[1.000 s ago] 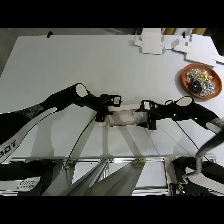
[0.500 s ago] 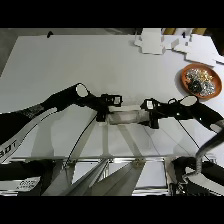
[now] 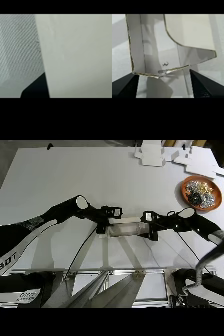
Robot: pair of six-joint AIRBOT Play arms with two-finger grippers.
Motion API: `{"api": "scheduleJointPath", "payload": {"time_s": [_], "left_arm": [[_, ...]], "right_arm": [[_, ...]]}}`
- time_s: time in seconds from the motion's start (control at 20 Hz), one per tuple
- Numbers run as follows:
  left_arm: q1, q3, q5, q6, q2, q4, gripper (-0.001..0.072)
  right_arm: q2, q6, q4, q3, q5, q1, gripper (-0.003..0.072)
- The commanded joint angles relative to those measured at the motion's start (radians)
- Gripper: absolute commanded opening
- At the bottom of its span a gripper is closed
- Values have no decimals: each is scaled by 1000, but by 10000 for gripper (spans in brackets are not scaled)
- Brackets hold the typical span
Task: Fold the box and place the chain.
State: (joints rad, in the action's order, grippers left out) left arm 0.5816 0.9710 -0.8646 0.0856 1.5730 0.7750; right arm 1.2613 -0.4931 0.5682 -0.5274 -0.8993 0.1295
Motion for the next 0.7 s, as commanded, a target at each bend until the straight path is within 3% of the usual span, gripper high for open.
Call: {"api": "scheduleJointPath", "payload": {"time_s": [0.0, 0.65], "left_arm": [[0, 1, 0, 0, 0, 0, 11], [0, 1, 0, 0, 0, 0, 11]], "right_arm": [[24, -35, -24, -1, -3, 13, 681], [35, -31, -26, 0, -7, 43, 660]]}}
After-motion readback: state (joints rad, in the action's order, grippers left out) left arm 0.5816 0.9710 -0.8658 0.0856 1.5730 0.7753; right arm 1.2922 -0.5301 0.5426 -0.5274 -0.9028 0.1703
